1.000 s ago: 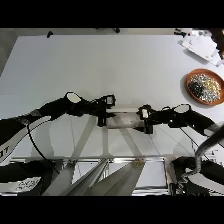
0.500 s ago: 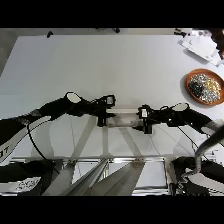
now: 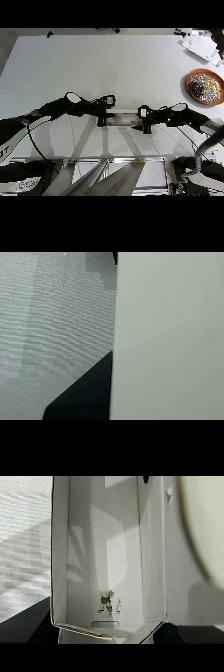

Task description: Fold the box and place the chain.

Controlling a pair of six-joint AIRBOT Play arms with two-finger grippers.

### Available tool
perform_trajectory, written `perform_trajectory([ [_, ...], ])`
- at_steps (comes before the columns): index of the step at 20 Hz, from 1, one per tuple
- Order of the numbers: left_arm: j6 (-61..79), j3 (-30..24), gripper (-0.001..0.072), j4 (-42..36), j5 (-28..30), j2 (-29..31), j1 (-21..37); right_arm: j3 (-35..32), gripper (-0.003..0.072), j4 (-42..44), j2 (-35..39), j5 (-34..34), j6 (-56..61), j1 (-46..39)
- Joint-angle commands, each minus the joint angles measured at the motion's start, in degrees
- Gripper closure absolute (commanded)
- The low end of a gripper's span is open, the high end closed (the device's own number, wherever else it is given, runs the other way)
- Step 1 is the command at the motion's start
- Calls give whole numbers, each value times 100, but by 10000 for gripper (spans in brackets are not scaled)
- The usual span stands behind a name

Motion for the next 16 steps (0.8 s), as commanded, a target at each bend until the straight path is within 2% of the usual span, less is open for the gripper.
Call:
perform_trajectory([
  [1, -2, -2, 695, -2, 7, -2, -2, 2, 188, -4, -13, -129, -4, -2],
  [3, -2, -2, 695, -2, 9, -2, -2, 2, 304, -7, -24, -136, -4, -2],
  [16, -2, -2, 695, -2, 7, -2, -2, 2, 302, -13, -20, -166, 0, -2],
])
